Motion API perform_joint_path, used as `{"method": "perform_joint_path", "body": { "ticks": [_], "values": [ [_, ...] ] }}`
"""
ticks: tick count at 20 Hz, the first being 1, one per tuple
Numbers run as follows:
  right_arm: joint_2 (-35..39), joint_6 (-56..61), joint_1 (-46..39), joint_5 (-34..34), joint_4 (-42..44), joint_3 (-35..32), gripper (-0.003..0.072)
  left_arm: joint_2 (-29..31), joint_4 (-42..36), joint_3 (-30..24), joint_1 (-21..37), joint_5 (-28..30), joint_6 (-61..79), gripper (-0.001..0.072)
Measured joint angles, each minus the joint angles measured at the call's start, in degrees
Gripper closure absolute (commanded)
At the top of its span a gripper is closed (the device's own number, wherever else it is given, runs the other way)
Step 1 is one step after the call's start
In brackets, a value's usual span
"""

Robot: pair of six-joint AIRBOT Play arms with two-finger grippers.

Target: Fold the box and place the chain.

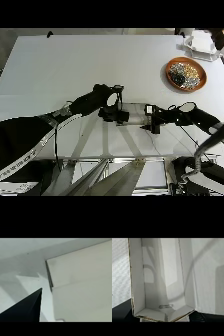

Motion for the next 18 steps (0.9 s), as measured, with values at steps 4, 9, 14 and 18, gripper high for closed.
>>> {"method": "perform_joint_path", "body": {
  "ticks": [4, 9, 14, 18],
  "values": [
    [0.0, 0.0, 0.0, 0.0, 0.0, 0.0, 0.0281, -2.6, 2.4, 4.6, -0.9, -3.7, -2.8, 0.0319],
    [0.0, 0.0, 0.0, 0.0, 0.0, 0.0, 0.0281, -5.9, 3.0, 9.2, -1.7, -5.9, -4.5, 0.0317],
    [0.0, 0.0, 0.0, 0.0, 0.0, 0.0, 0.0281, -8.2, 3.5, 10.6, -2.0, -8.2, -7.3, 0.0329],
    [0.0, 0.0, 0.0, 0.0, 0.0, 0.0, 0.0281, -9.1, 3.6, 10.8, -2.3, -8.6, -8.2, 0.0518]
  ]
}}
